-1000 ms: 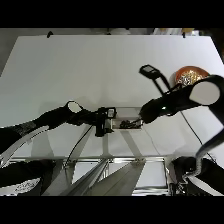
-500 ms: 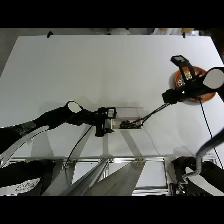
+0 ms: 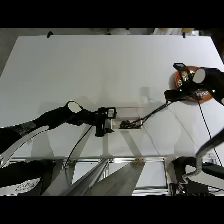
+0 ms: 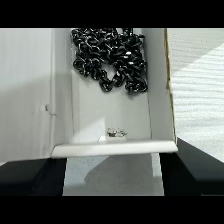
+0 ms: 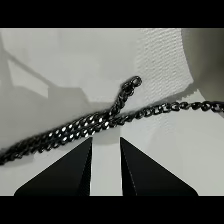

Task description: Fold the box and place the chain.

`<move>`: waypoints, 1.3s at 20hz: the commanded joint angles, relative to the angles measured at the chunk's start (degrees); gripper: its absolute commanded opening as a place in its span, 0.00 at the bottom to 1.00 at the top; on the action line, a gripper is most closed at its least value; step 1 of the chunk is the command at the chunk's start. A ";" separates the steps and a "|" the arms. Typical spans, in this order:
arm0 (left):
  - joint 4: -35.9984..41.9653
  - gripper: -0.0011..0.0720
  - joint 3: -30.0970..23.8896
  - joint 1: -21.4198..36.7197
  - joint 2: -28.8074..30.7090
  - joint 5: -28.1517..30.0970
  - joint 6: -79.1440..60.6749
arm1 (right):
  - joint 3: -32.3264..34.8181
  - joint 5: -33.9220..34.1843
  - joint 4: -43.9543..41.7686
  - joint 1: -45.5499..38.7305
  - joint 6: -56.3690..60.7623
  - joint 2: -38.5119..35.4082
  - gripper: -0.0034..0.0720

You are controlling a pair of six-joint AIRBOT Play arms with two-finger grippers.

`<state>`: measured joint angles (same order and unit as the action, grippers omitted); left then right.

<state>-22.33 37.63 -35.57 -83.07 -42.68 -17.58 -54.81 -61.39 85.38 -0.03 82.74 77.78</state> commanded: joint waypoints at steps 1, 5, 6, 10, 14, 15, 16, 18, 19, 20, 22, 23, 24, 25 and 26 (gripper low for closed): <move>0.00 0.39 0.02 0.00 0.00 0.00 -0.02 | 0.02 1.68 0.68 -0.39 -0.07 3.98 0.31; 0.00 0.39 0.02 0.00 0.00 0.00 -0.02 | 0.02 3.32 0.96 -0.39 -0.07 5.77 0.31; 0.00 0.39 0.02 0.00 0.00 0.00 -0.02 | 0.02 3.43 0.96 -0.39 -0.07 6.25 0.31; 0.00 0.39 0.02 0.00 0.00 0.00 -0.02 | 0.04 3.82 0.61 -0.39 -0.07 7.21 0.06; 0.00 0.39 0.02 0.00 0.00 0.02 -0.02 | 0.04 2.91 0.33 0.11 -0.74 3.32 0.07; 0.00 0.39 0.02 0.00 0.00 0.00 -0.02 | 0.04 2.16 0.28 0.33 -0.70 1.09 0.07; 0.00 0.39 0.02 0.00 0.00 0.00 -0.02 | 0.04 0.98 -0.15 0.66 -0.70 -1.18 0.07; 0.00 0.39 0.02 0.00 0.00 0.00 -0.02 | 0.04 -2.25 -1.36 2.14 -0.70 -6.62 0.07; 0.00 0.39 0.02 0.00 0.00 0.02 -0.02 | 0.07 -3.78 -2.14 3.45 -0.70 -9.49 0.07; 0.00 0.39 0.02 0.00 0.00 0.00 -0.02 | 0.07 -5.42 -2.69 5.55 -0.70 -12.66 0.07; 0.00 0.39 0.02 0.00 0.00 0.00 -0.02 | 0.07 -8.68 -3.91 10.16 -0.70 -18.53 0.07; 0.00 0.39 0.02 0.00 0.00 0.02 -0.02 | 0.07 -9.86 -4.87 12.31 -0.68 -21.20 0.07; 0.00 0.39 0.02 0.00 0.00 0.00 -0.02 | 0.07 -10.91 -6.16 14.32 -0.61 -23.87 0.07; 0.00 0.39 0.02 0.00 0.00 0.00 -0.02 | 0.07 -11.89 -7.72 15.93 -0.44 -26.14 0.07; 0.00 0.39 0.02 0.00 0.00 0.02 -0.02 | 0.07 -12.83 -9.64 17.44 -0.44 -28.37 0.07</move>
